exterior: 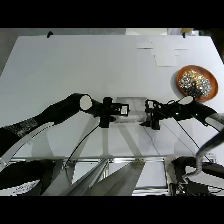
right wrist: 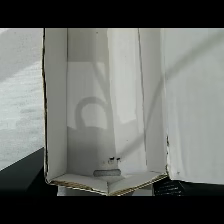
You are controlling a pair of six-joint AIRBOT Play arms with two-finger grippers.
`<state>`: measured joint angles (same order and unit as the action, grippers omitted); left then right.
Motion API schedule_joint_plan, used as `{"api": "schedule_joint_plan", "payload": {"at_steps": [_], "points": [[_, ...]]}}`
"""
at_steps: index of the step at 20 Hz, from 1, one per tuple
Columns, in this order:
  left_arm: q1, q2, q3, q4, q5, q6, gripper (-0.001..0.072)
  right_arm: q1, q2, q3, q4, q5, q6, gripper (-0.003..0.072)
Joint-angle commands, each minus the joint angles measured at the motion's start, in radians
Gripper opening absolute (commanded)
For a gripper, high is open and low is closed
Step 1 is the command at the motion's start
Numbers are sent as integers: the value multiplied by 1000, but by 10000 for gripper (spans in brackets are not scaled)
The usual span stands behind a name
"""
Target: Fold the box and place the chain.
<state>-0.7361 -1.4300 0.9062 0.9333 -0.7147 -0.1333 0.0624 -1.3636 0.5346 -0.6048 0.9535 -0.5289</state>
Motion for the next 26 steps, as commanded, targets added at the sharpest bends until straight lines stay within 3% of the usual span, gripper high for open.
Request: {"api": "schedule_joint_plan", "payload": {"at_steps": [1,3,4,14,15,16,17,21,23,24,26], "points": [[-2,-2,0,-29,24,2,186,1,0,0,0,0,0,415],[-6,-3,0,-33,25,2,178,1,0,0,0,0,0,415],[-9,-6,0,-37,29,2,132,1,0,0,0,0,0,415],[-47,-40,0,-89,82,2,159,1,0,0,0,0,0,415],[-52,-40,0,-87,87,2,193,1,0,0,0,0,0,415],[-57,-40,0,-87,91,2,354,1,0,0,0,0,0,415],[-58,-40,0,-88,101,0,454,1,0,0,0,0,0,415],[-60,-40,0,-87,109,-28,463,1,0,0,0,0,0,415],[-60,-40,0,-87,104,-33,620,1,0,0,0,0,0,415],[-60,-40,0,-87,105,-55,648,1,0,0,0,0,0,415],[-59,-38,0,-87,89,-101,631,1,0,0,0,0,0,415]]}}
